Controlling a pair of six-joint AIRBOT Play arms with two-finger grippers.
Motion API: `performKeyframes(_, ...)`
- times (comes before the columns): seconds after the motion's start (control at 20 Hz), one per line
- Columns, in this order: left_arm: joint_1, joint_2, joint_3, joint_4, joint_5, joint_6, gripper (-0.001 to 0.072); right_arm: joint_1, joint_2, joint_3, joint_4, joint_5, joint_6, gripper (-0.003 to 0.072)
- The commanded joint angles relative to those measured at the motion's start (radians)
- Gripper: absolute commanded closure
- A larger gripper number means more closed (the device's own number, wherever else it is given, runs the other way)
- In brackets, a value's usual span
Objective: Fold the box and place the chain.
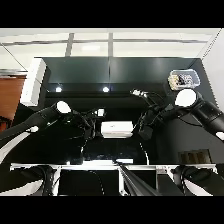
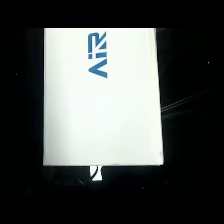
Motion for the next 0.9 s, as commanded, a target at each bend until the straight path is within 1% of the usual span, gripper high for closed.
performKeyframes(0.0,0.0,0.0,0.0,0.0,0.003,0.0,0.05,-0.019,0.005,-0.088,0.288,-0.101,0.087,0.0669)
performKeyframes(0.1,0.0,0.0,0.0,0.0,0.002,0.0,0.0501,-0.017,-0.006,-0.16,0.459,-0.238,0.116,0.0669)
performKeyframes(0.15,0.0,0.0,0.0,0.0,0.002,0.0,0.051,-0.016,-0.015,-0.183,0.496,-0.28,0.116,0.0669)
performKeyframes(0.25,0.0,0.0,0.0,0.0,0.003,0.0,0.051,-0.008,-0.035,-0.214,0.497,-0.354,0.125,0.0669)
performKeyframes(0.3,0.0,0.0,0.0,0.0,0.003,0.0,0.051,-0.006,-0.048,-0.225,0.496,-0.373,0.134,0.0669)
performKeyframes(0.45,0.0,0.0,0.0,0.0,0.003,0.0,0.051,0.021,-0.08,-0.227,0.43,-0.393,0.143,0.0669)
performKeyframes(0.6,0.0,0.0,0.0,0.0,0.003,0.0,0.051,0.032,-0.094,-0.227,0.354,-0.435,0.203,0.0669)
performKeyframes(0.75,0.0,0.0,0.0,0.0,0.003,0.0,0.051,0.032,-0.096,-0.227,0.349,-0.469,0.202,0.0669)
performKeyframes(0.85,0.0,0.0,0.0,0.001,0.003,0.0,0.051,0.032,-0.102,-0.227,0.344,-0.472,0.202,0.0669)
